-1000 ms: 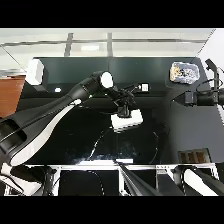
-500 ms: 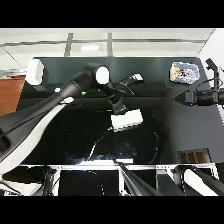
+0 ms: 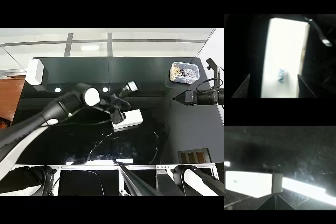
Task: Fold the box and place the chain.
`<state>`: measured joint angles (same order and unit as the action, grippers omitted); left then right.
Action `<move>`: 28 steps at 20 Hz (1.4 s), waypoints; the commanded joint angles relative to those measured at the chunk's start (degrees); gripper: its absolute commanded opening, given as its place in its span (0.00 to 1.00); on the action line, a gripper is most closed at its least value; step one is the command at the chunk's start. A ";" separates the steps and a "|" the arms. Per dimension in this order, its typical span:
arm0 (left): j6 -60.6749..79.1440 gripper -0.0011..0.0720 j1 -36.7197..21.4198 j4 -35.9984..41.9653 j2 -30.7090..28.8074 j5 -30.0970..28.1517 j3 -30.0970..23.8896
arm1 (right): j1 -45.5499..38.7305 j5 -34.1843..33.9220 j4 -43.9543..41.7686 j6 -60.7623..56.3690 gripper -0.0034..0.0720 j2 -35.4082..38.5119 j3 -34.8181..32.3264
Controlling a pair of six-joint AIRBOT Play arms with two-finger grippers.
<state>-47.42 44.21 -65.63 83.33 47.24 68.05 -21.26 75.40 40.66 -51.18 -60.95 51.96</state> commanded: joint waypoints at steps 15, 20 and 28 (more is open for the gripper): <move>4.66 0.99 2.69 0.70 3.13 -0.04 0.55 | -0.02 -0.66 0.11 0.00 0.06 0.00 -0.02; 4.66 0.98 2.67 0.70 3.32 -0.04 0.55 | -0.02 -0.66 0.11 0.00 0.06 0.02 -0.02; 4.70 0.98 2.64 1.62 5.05 1.77 1.01 | -0.02 -0.66 0.11 0.00 0.06 0.00 -0.02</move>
